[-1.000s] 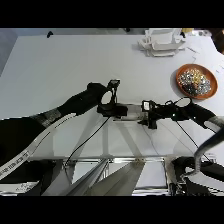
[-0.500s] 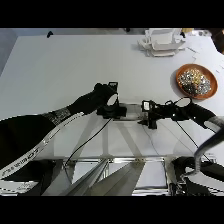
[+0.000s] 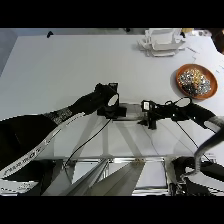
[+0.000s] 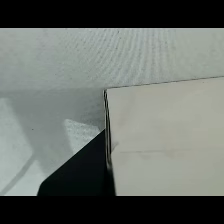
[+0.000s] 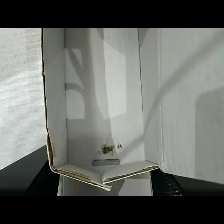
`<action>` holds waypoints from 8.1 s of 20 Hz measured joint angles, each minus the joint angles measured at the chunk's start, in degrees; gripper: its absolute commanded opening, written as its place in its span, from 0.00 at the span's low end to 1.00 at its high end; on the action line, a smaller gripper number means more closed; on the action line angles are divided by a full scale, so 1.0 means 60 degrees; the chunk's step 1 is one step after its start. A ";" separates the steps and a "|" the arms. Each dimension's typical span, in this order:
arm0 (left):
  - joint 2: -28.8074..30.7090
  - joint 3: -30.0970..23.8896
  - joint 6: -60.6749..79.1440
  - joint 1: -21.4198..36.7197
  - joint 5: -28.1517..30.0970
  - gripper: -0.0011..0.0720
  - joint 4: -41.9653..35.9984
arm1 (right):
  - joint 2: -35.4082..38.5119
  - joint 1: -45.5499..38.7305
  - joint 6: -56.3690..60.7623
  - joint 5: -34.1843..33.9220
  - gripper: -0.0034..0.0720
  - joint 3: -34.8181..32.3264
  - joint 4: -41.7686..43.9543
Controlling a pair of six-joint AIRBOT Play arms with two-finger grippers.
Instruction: Fold the box and place the chain.
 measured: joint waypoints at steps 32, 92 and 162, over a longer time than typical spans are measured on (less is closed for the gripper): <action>0.3887 -0.1384 1.1271 0.2583 -0.1694 0.98 -0.1045 | 0.0000 -0.0004 -0.0022 -0.0022 0.59 0.0000 -0.0022; 0.0663 -0.3996 2.6217 0.3151 0.2310 0.30 -0.9898 | 0.0000 -0.0004 -0.0015 -0.0018 0.59 0.0004 -0.0018; 0.0656 -0.4000 2.6228 0.3140 0.2313 0.30 -0.9890 | 0.3606 0.0000 0.8575 0.2404 0.36 0.1279 -0.5085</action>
